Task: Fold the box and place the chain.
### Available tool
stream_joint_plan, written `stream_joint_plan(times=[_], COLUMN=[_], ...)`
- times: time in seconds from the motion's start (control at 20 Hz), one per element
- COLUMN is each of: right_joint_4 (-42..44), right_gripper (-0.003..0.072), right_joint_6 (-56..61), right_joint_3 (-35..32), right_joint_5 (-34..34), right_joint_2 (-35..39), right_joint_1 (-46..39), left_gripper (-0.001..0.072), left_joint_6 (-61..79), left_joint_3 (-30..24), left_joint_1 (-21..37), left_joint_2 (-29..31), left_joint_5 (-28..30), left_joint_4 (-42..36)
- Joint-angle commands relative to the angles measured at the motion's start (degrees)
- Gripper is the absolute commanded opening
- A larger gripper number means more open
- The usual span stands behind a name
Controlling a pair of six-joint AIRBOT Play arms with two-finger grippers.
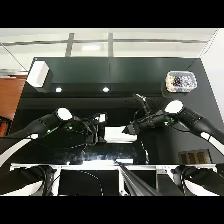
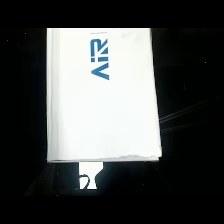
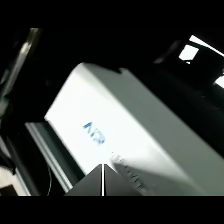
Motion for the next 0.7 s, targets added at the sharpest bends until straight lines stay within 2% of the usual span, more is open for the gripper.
stream_joint_plan(times=[0.0,0.35,0.6,0.65], right_joint_4=[-1.2,-1.1,0.9,0.8], right_gripper=[0.0018,0.0019,0.0018,0.0018], right_joint_6=[2.3,2.3,-0.7,-0.7], right_joint_3=[-0.4,-1.0,2.4,3.4], right_joint_5=[-3.9,-3.2,7.6,10.2], right_joint_2=[-2.7,-3.5,0.3,2.2], right_joint_1=[0.6,0.6,-2.0,-3.6], left_gripper=[0.0202,0.0201,0.0202,0.0248], left_joint_6=[0.0,0.0,0.0,0.0], left_joint_3=[0.0,0.0,0.0,0.1], left_joint_1=[0.0,0.0,0.0,0.0], left_joint_2=[0.0,0.0,0.2,0.3], left_joint_5=[0.0,-0.1,-1.4,-1.9], left_joint_4=[0.0,0.0,0.0,0.1])
